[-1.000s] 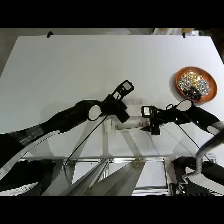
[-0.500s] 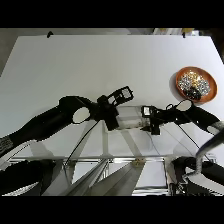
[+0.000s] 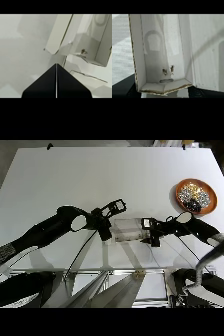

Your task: Fold the box and place the chain.

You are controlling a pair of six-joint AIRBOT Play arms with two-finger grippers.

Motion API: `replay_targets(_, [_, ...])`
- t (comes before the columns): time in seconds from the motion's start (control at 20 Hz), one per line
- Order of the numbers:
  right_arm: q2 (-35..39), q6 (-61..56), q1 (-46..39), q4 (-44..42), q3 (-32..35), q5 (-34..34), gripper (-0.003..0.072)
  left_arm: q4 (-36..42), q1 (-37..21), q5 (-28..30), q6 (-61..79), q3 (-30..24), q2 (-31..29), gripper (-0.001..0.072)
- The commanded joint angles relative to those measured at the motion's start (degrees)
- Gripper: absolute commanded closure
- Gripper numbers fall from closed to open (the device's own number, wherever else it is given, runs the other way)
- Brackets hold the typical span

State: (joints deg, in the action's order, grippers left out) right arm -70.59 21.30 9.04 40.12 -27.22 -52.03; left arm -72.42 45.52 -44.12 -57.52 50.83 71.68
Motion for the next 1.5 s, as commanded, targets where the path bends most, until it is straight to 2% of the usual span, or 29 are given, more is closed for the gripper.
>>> replay_targets(0.0, [-0.02, -0.02, 0.0, 0.0, -0.04, -0.02, 0.0246, 2.73, -0.52, 0.96, 6.32, -0.31, 0.09, 0.0706])
replay_targets(0.15, [-0.02, -0.02, 0.0, 0.0, -0.04, -0.02, 0.0246, 9.49, 0.13, 2.03, 14.14, -0.31, 0.09, 0.0706])
replay_targets(0.25, [-0.02, -0.02, 0.0, -0.02, -0.04, -0.02, 0.0246, 10.51, 1.14, 2.78, 15.74, -0.31, 0.76, 0.0706])
replay_targets(0.5, [-0.02, -0.02, 0.0, -0.02, -0.04, -0.02, 0.0246, 10.47, 1.44, 1.25, 15.02, -0.31, 5.95, 0.071])
replay_targets(0.8, [-0.02, -0.02, 0.0, -0.02, -0.04, -0.02, 0.0246, 7.21, -0.15, -5.86, 12.98, -0.57, 4.24, 0.0711])
replay_targets(1.0, [-0.02, -0.02, 0.0, 0.0, -0.04, -0.02, 0.0246, 4.46, -2.36, -6.23, 12.33, -3.02, 2.86, 0.0703])
replay_targets(1.15, [-0.02, -0.02, 0.0, -0.02, -0.04, -0.02, 0.0246, 5.14, -2.38, -4.83, 20.76, -6.23, 2.8, 0.0699])
replay_targets(1.2, [-0.02, -0.02, 0.0, 0.0, -0.04, -0.02, 0.0246, 5.81, -2.38, -4.24, 24.0, -7.08, 2.8, 0.0644])
replay_targets(1.25, [-0.02, -0.02, 0.0, -0.02, -0.04, -0.02, 0.0246, 6.27, -2.38, -3.85, 26.25, -7.39, 2.8, 0.0547])
replay_targets(1.3, [-0.02, -0.02, 0.0, 0.0, -0.04, -0.02, 0.0246, 6.71, -2.38, -2.99, 27.58, -7.41, 2.78, 0.0494])
replay_targets(1.4, [-0.02, -0.02, 0.0, 0.0, -0.04, -0.02, 0.0246, 7.65, -2.38, 0.15, 29.24, -7.41, 2.78, 0.0478])
replay_targets(1.45, [-0.02, -0.02, 0.0, 0.0, -0.04, -0.02, 0.0246, 7.69, -2.38, 1.77, 30.4, -7.41, 2.78, 0.044])
